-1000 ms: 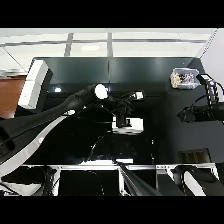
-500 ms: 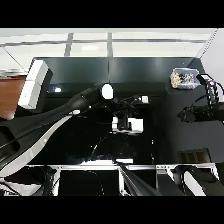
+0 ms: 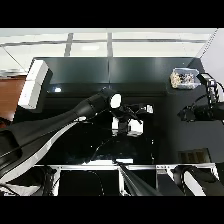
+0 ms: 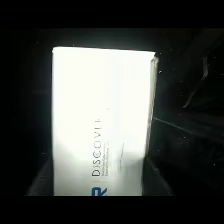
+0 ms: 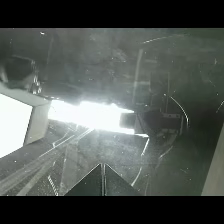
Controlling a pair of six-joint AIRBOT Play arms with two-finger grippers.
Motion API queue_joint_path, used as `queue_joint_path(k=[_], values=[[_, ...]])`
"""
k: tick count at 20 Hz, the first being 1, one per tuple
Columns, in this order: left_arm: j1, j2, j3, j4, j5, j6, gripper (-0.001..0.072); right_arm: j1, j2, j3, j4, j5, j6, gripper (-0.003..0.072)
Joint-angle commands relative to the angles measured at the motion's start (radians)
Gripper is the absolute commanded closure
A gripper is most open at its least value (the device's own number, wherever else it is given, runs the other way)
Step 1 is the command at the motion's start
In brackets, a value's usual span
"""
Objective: Fold the box and place the chain.
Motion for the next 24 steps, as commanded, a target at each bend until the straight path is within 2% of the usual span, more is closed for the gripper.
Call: queue_joint_path(k=[1, 4, 6, 8, 13, 16, 19, 21, 24], values=[[-0.004, 0.011, 0.036, 0.114, -0.031, -0.151, 0.0357, 0.000, 0.000, -0.001, 0.000, -0.005, -0.002, 0.0668], [0.060, 0.085, 0.100, 0.315, -0.156, -0.449, 0.0357, 0.000, 0.000, -0.001, 0.001, -0.005, -0.003, 0.0668], [0.154, 0.171, 0.105, 0.388, -0.282, -0.613, 0.0357, 0.000, 0.000, -0.001, 0.001, -0.005, -0.003, 0.0668], [0.295, 0.269, 0.086, 0.389, -0.403, -0.704, 0.0356, 0.000, 0.000, -0.001, 0.001, -0.005, -0.004, 0.0668], [0.795, 0.547, -0.134, 0.388, -0.452, -0.799, 0.0357, 0.000, 0.000, -0.001, 0.036, -0.023, -0.006, 0.0668], [1.140, 0.655, -0.259, 0.388, -0.435, -0.797, 0.0357, 0.000, 0.000, -0.001, 0.040, -0.044, -0.008, 0.0668], [1.407, 0.667, -0.355, 0.342, -0.397, -0.739, 0.0357, 0.000, 0.000, -0.001, 0.046, -0.059, -0.008, 0.0668], [1.516, 0.656, -0.409, 0.254, -0.328, -0.616, 0.0357, 0.000, 0.000, -0.001, 0.046, -0.066, -0.007, 0.0668], [1.549, 0.626, -0.473, 0.207, -0.200, -0.509, 0.0357, 0.000, 0.000, -0.001, 0.050, -0.076, -0.007, 0.0668]])
